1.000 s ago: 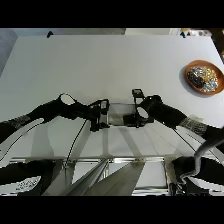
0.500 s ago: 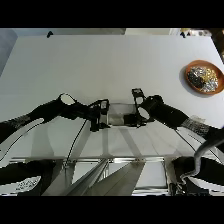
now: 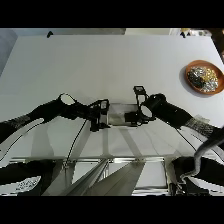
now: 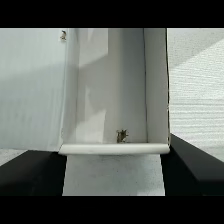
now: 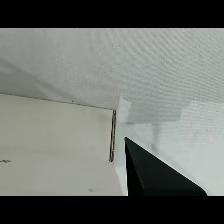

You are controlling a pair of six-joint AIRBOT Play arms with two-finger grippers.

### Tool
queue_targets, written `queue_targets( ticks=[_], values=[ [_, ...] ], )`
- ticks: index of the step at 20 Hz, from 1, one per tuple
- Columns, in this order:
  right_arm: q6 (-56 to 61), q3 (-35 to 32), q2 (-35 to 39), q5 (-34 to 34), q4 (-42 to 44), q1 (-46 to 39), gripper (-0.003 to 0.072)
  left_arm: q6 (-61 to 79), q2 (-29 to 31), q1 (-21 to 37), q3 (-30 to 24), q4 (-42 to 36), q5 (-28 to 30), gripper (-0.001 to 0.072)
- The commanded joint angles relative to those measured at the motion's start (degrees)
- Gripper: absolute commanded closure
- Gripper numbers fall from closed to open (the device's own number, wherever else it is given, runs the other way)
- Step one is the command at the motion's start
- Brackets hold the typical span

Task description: Fold the box and place the chain.

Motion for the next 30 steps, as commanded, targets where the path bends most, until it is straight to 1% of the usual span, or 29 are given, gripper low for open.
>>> queue_targets(
  ticks=[1, 2, 5, 6, 7, 8, 11, 12, 13, 22, 23, 24, 25, 30],
  values=[
    [-0.02, 0.04, -0.07, -1.03, -0.17, -0.04, 0.0479, 0.02, 0.02, 0.02, -0.02, 0.02, 0.02, 0.0435],
    [-0.02, 0.04, -0.37, -0.98, -0.15, -0.04, 0.0514, 0.02, 0.02, 0.04, -0.02, 0.04, 0.02, 0.0435],
    [-0.63, 0.04, -2.08, 0.46, 1.18, -0.02, 0.053, 0.02, 0.02, 0.04, -0.02, 0.04, 0.02, 0.0435],
    [-0.66, 0.04, -2.32, 0.59, 1.18, -0.02, 0.0556, 0.02, 0.02, 0.02, -0.02, 0.02, 0.02, 0.0435],
    [-0.66, 0.04, -2.34, 0.59, 1.14, -0.04, 0.0651, 0.02, 0.02, 0.02, -0.02, 0.02, 0.02, 0.0435],
    [-0.63, 0.04, -2.34, 0.63, 1.14, -0.02, 0.0664, 0.02, 0.02, 0.04, -0.02, 0.04, 0.02, 0.0435],
    [-0.81, 0.04, -2.34, 0.61, 1.14, -0.02, 0.066, 0.02, 0.02, 0.02, -0.02, 0.02, 0.02, 0.0435],
    [-1.38, 0.04, -2.32, 0.63, 1.18, -0.02, 0.0595, 0.02, 0.02, 0.02, -0.02, 0.02, 0.02, 0.0435],
    [-2.19, 0.04, -2.21, 0.61, 1.2, -0.02, 0.0486, 0.02, 0.02, 0.04, -0.02, 0.02, 0.02, 0.0435],
    [-2.69, 0.04, 0.02, -0.92, 1.07, 0.02, 0.0478, 0.02, 0.02, 0.02, -0.02, 0.02, 0.02, 0.0435],
    [-4.85, 0.04, 0.96, -0.81, 1.07, 0.02, 0.0412, 0.02, 0.04, 0.02, -0.02, 0.02, 0.0, 0.0435],
    [-6.75, 0.04, 2.23, -0.46, 1.18, 0.02, 0.0297, 0.02, 0.02, 0.02, -0.02, 0.02, 0.0, 0.0435],
    [-7.98, 0.04, 3.67, 0.37, 1.18, 0.02, 0.0276, 0.02, 0.02, 0.04, -0.02, 0.02, 0.02, 0.0435],
    [-12.07, 0.61, 12.57, 4.28, 1.36, 0.02, 0.0276, 0.02, 0.02, 0.02, -0.02, 0.02, 0.02, 0.0435]
  ],
)
